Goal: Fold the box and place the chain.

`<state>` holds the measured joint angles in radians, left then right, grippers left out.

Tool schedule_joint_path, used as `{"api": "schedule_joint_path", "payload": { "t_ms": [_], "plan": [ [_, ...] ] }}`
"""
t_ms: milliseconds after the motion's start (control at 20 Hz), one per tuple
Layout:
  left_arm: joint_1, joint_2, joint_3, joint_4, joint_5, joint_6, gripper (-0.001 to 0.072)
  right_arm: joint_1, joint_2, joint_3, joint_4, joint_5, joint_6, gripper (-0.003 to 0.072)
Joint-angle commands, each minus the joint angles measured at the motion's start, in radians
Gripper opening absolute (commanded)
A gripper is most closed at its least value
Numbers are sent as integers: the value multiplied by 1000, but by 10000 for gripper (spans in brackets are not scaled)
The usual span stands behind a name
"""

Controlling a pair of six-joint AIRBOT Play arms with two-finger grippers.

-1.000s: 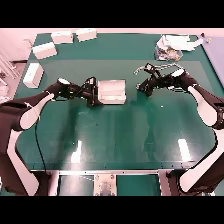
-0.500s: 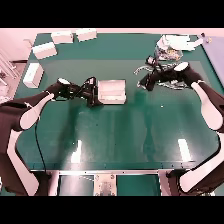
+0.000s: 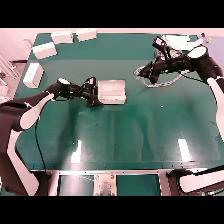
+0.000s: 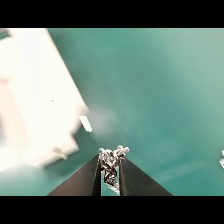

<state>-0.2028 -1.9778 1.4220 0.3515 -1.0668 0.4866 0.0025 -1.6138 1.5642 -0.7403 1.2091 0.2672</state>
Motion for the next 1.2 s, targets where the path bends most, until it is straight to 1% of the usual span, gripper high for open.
{"api": "schedule_joint_path", "payload": {
  "t_ms": [0, 200, 300, 450, 550, 650, 750, 850, 1050, 1150],
  "plan": [
    [0, 1, 0, 0, 0, 0, 249, 53, 106, 1, -35, 68, 114, 13],
    [0, 1, 0, 0, 0, 0, 250, 145, 226, 2, -56, 50, 245, 13],
    [0, 1, 0, 0, 0, 0, 250, 208, 270, 2, -57, -3, 304, 13],
    [0, 1, 0, 0, 0, 0, 250, 307, 312, 2, -68, -120, 309, 12],
    [0, 1, 0, 0, 0, 0, 249, 359, 313, 2, -109, -215, 310, 12],
    [0, 1, 0, 0, 0, 0, 249, 406, 313, 5, -106, -272, 360, 12],
    [0, 1, 0, 0, -1, 0, 249, 444, 312, 7, -148, -286, 361, 12],
    [0, 1, 0, 0, 0, 0, 249, 451, 298, 7, -200, -297, 362, 12],
    [0, 1, 0, 0, 0, 0, 249, 450, 266, 2, -200, -300, 392, 12],
    [0, 1, 0, 0, -1, 0, 249, 450, 244, -23, -200, -301, 396, 12]
  ]
}}
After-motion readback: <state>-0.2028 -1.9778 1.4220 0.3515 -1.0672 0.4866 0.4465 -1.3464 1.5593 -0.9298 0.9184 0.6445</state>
